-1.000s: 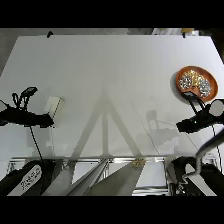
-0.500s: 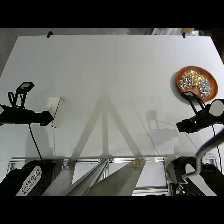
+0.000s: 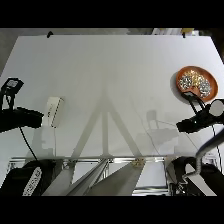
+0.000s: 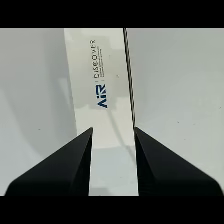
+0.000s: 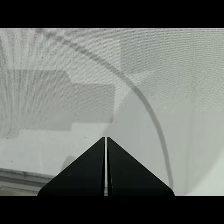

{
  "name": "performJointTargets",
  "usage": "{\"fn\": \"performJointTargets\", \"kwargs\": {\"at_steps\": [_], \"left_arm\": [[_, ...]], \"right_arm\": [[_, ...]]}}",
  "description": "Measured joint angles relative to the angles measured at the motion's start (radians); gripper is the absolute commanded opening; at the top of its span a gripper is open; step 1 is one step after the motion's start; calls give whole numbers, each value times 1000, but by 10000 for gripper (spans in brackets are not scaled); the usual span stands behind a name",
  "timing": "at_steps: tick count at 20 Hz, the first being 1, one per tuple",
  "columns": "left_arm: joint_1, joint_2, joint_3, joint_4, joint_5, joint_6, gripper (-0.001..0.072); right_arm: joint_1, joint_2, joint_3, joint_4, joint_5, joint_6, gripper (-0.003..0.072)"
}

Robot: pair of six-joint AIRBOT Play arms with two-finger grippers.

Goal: Fold the box and place the chain.

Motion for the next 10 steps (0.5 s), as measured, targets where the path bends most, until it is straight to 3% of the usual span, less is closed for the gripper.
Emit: {"fn": "performJointTargets", "kwargs": {"at_steps": [4,8,10], "left_arm": [[-3,20,0,3,-1,-32,287],[-3,26,0,3,0,-43,400],[-3,27,0,4,4,-44,400]], "right_arm": [[0,0,0,0,0,0,19],[0,0,0,0,0,0,19],[0,0,0,0,0,0,19]]}}
